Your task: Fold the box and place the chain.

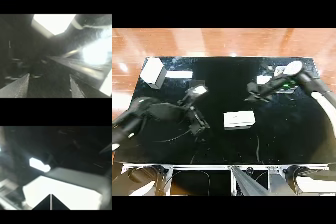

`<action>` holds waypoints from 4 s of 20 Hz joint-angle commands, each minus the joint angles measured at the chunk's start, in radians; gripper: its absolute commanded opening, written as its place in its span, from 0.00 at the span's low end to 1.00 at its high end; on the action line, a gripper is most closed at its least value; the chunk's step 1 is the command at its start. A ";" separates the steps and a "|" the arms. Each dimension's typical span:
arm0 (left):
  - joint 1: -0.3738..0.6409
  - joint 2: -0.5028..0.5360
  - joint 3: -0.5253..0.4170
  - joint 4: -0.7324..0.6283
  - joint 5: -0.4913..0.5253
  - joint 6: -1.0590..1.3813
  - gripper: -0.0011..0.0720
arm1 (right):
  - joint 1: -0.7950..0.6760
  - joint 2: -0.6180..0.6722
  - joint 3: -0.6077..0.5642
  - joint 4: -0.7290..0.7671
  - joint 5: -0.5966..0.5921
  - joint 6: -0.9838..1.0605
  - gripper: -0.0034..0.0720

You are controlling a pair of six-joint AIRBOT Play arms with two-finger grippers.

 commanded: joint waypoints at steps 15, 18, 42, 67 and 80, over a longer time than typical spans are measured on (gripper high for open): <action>-0.110 -0.435 0.287 -0.157 -0.098 0.701 0.87 | -0.157 0.365 -0.243 -0.259 0.104 0.053 0.08; -0.110 -0.440 0.287 -0.158 -0.113 0.699 0.88 | -0.157 0.364 -0.243 -0.259 0.103 0.052 0.08; -0.110 -0.455 0.287 -0.154 -0.094 0.618 0.88 | -0.157 0.364 -0.243 -0.259 0.081 0.052 0.08; -0.139 -0.490 0.287 -0.138 -0.077 0.535 0.84 | -0.157 0.364 -0.243 -0.259 0.075 0.052 0.09; -0.042 -0.404 0.325 0.052 0.010 0.355 0.04 | -0.157 0.364 -0.243 -0.259 0.073 0.052 0.09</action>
